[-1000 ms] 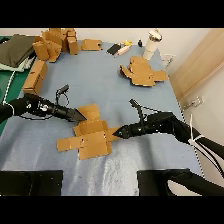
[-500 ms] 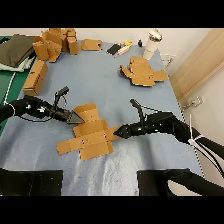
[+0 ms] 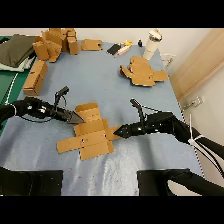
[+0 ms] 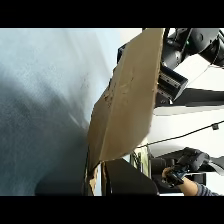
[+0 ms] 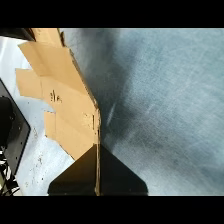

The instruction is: Fold the box.

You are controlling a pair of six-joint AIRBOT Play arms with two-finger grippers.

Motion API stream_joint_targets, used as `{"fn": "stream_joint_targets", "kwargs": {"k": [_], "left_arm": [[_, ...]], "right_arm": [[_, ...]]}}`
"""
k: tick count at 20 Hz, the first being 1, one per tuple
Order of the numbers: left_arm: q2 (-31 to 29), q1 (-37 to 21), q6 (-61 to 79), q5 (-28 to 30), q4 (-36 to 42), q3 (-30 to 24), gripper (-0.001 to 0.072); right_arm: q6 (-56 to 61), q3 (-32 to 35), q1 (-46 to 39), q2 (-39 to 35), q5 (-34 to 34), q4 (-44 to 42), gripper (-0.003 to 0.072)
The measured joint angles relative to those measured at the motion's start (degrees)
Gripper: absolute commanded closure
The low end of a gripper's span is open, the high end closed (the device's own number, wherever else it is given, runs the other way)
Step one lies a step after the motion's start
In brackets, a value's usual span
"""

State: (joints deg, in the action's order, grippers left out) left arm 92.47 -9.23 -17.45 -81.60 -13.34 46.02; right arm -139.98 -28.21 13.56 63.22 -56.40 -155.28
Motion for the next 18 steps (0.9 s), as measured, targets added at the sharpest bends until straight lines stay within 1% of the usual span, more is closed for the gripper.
{"fn": "stream_joint_targets", "kwargs": {"k": [4,5,6,7,8,11,12,13,17,18], "left_arm": [[0.0,0.0,0.7,0.5,0.8,0.0,0.0594],[0.0,0.0,0.8,0.6,1.0,0.0,0.056],[0.0,0.0,0.9,0.7,1.1,0.0,0.0415],[0.0,0.0,0.9,0.8,1.2,0.0,0.0411],[0.0,0.0,1.0,0.9,1.2,0.0,0.0428],[0.0,0.0,1.0,1.0,1.3,0.0,0.0428],[0.0,0.0,1.1,1.0,1.3,0.0,0.0527],[0.0,0.0,1.1,1.1,1.3,0.0,0.0699],[0.0,0.0,1.9,0.5,1.6,0.0,0.0699],[0.0,0.2,2.2,-0.4,1.7,0.2,0.07]], "right_arm": [[0.0,0.0,0.0,0.0,0.0,0.1,0.0684],[0.0,0.0,0.0,0.0,0.0,0.1,0.0684],[0.0,0.0,0.0,0.0,0.0,0.1,0.0684],[0.0,0.0,0.0,0.0,0.0,0.2,0.0684],[0.0,0.0,0.0,0.0,0.0,0.2,0.0684],[0.0,0.0,0.0,0.0,0.0,0.3,0.0684],[0.0,0.0,0.0,0.0,0.0,0.3,0.0685],[0.0,0.0,0.0,0.0,0.0,0.4,0.0685],[0.0,0.0,0.0,0.0,0.0,0.5,0.0677],[0.0,0.0,0.0,0.0,0.0,0.5,0.0569]]}}
